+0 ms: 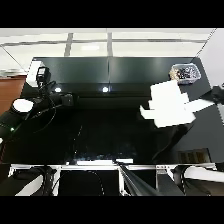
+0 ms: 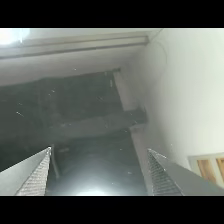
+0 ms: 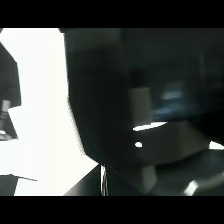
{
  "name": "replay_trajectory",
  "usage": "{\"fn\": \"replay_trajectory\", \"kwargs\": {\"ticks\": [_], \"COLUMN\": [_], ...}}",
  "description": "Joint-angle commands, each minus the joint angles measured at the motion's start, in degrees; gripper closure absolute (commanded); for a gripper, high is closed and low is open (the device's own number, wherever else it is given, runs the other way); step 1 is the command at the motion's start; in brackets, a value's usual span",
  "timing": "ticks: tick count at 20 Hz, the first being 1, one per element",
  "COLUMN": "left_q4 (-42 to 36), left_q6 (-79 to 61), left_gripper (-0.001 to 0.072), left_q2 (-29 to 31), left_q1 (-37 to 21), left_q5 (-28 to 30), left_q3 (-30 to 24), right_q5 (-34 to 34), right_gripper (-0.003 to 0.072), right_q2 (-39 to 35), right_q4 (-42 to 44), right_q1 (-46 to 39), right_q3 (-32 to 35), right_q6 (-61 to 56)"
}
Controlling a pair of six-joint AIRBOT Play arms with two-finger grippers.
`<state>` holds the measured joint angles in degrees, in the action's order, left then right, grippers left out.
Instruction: Fold the box and place the chain.
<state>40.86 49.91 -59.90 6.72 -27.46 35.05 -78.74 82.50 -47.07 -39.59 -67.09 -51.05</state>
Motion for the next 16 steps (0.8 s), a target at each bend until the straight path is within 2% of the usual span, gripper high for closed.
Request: {"fn": "replay_trajectory", "kwargs": {"ticks": [1,4,7,9,12,16], "left_q4": [-0.4,-4.2,-10.6,-11.8,-11.5,-5.7], "left_q6": [-0.3,-0.2,-0.2,-0.2,1.9,11.1], "left_gripper": [0.0003,0.0002,0.0003,0.0003,0.0003,0.0002], "left_q2": [0.0,-0.1,-2.1,-6.5,-16.3,-29.4], "left_q1": [1.6,4.7,5.4,5.2,5.2,5.2], "left_q5": [-6.1,-10.5,-12.0,-17.0,-24.3,-32.6], "left_q3": [0.0,0.0,1.3,4.9,12.3,21.0], "right_q5": [11.9,20.0,30.3,34.8,41.6,45.0], "right_gripper": [0.0666,0.0666,0.0666,0.0666,0.0665,0.0665], "right_q2": [-15.1,-25.8,-31.1,-31.1,-31.1,-31.1], "right_q4": [12.8,28.1,33.5,34.9,35.1,36.1], "right_q1": [5.5,14.0,26.1,34.3,44.5,50.1], "right_q3": [20.2,36.4,47.1,50.2,51.1,51.1], "right_q6": [3.5,8.5,8.2,8.2,6.1,4.5]}}
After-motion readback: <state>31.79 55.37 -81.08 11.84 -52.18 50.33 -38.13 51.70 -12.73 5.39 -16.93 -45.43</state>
